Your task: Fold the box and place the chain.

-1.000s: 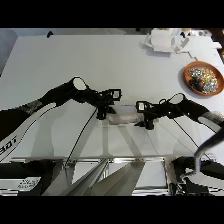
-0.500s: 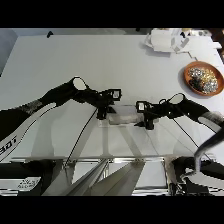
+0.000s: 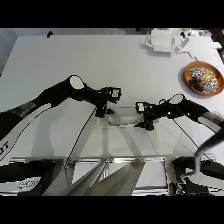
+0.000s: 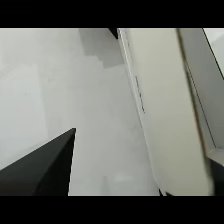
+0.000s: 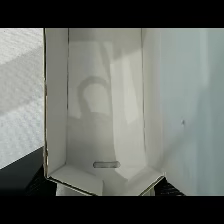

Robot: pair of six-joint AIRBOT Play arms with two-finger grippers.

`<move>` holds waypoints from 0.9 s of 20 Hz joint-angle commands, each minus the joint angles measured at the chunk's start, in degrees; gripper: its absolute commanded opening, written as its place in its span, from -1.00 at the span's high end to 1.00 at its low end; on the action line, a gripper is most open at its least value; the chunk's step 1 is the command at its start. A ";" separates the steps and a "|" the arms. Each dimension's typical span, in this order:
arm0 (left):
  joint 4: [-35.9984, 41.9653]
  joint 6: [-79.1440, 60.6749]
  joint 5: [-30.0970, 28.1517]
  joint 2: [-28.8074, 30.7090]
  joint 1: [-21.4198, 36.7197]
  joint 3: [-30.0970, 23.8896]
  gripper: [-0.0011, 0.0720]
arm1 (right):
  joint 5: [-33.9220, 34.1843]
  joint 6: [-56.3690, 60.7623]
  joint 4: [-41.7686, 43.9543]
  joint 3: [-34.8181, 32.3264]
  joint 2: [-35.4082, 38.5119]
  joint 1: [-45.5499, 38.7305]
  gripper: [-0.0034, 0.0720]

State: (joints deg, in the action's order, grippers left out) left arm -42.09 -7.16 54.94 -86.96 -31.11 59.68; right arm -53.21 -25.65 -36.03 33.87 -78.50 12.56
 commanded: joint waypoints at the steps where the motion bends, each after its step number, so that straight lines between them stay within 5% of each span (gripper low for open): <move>1: -6.38 3.45 -0.07 2.99 0.07 0.04 -0.64 | 0.22 0.11 0.04 0.04 0.04 0.00 0.08; 3: -12.31 9.81 0.00 5.25 0.11 0.04 -0.79 | 0.22 0.11 0.04 0.04 0.04 0.00 0.08; 6: -18.71 17.97 1.49 9.57 0.44 0.04 -0.66 | 0.22 0.11 0.04 0.04 0.04 0.00 0.08; 10: -22.88 23.06 6.69 14.91 -1.99 0.04 0.97 | 0.22 0.11 0.04 0.04 0.04 0.00 0.08; 18: -22.67 33.51 9.64 15.85 -11.72 0.02 0.96 | 0.22 0.11 0.04 0.04 0.04 0.00 0.08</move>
